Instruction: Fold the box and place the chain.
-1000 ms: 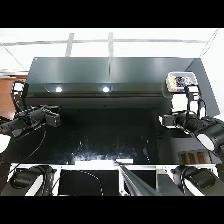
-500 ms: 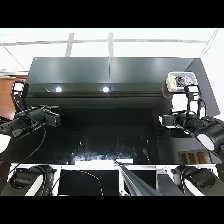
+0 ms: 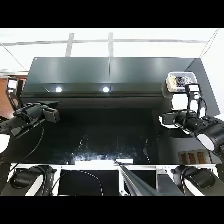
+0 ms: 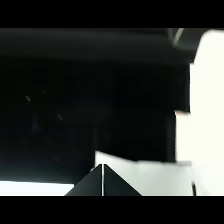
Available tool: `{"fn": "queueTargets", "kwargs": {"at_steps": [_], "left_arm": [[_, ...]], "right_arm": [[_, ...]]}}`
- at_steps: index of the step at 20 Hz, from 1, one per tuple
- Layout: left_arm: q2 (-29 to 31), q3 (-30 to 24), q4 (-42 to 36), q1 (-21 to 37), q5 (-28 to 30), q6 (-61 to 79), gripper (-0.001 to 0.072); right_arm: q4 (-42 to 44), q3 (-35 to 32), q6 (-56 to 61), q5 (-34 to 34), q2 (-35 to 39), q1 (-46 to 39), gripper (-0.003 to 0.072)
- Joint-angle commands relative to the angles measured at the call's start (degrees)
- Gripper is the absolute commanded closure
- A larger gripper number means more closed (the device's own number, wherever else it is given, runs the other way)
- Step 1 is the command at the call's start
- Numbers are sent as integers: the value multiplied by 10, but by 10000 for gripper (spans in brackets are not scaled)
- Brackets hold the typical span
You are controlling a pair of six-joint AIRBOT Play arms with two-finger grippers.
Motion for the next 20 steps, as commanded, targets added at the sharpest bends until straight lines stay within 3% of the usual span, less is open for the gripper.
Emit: {"fn": "queueTargets", "kwargs": {"at_steps": [1,2,3,4,6,8,12,15,17,20], "left_arm": [[0,0,-14,0,64,0,661],[0,0,-30,0,63,0,443],[0,0,-37,0,55,0,85],[0,0,-44,0,40,0,2],[0,0,-47,0,5,0,2],[0,0,-47,0,-19,0,2],[0,0,-76,0,-50,0,2],[0,0,-79,0,-71,0,2],[0,0,-79,0,-71,0,2],[0,0,-79,0,-70,0,2]], "right_arm": [[-10,0,0,-108,0,0,292],[-25,0,0,-137,0,0,-22],[-45,0,0,-148,0,-1,-23],[-68,0,0,-146,0,-10,-23],[-94,7,61,-99,-8,-74,-22],[-126,25,119,-30,-30,-203,-21],[-79,63,115,-42,-84,-510,-20],[87,114,4,-34,-169,-681,-20],[209,166,-120,9,-236,-743,-20],[259,257,-268,114,-335,-781,-20]]}}
